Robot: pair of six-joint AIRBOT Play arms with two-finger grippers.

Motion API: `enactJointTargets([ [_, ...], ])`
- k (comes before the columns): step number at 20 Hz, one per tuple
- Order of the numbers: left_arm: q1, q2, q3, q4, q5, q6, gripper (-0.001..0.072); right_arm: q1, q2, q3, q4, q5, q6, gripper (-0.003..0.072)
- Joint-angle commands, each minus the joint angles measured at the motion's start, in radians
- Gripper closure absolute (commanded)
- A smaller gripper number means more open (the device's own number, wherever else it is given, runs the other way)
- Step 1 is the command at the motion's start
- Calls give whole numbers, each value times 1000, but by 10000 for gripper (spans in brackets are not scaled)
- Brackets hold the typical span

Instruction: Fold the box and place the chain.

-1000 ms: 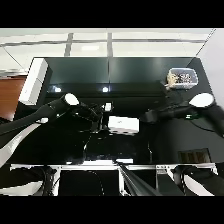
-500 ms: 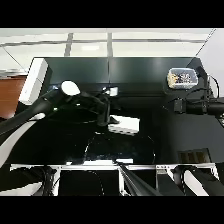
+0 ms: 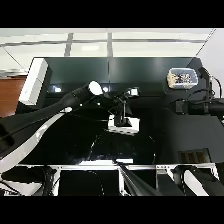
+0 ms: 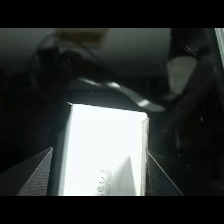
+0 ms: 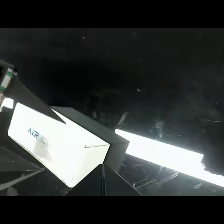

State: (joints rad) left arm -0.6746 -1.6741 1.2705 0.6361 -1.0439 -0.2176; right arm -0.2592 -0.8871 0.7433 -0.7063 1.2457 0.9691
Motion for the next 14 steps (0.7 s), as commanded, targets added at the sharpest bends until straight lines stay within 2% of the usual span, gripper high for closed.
enactJointTargets([
  [1,-5,-16,11,68,-72,-55,-3,-1,1,1,-12,0,-1,670],
  [3,-6,-16,11,99,-114,-58,-3,-1,1,1,-12,0,-1,670],
  [6,-8,-16,18,113,-115,-58,-4,-1,1,1,-12,-1,-1,670],
  [10,-27,-15,59,228,-117,-79,-4,-1,1,1,-12,0,-1,670],
  [14,-51,-15,63,325,-135,-71,-4,-1,1,1,-13,0,-1,670],
])
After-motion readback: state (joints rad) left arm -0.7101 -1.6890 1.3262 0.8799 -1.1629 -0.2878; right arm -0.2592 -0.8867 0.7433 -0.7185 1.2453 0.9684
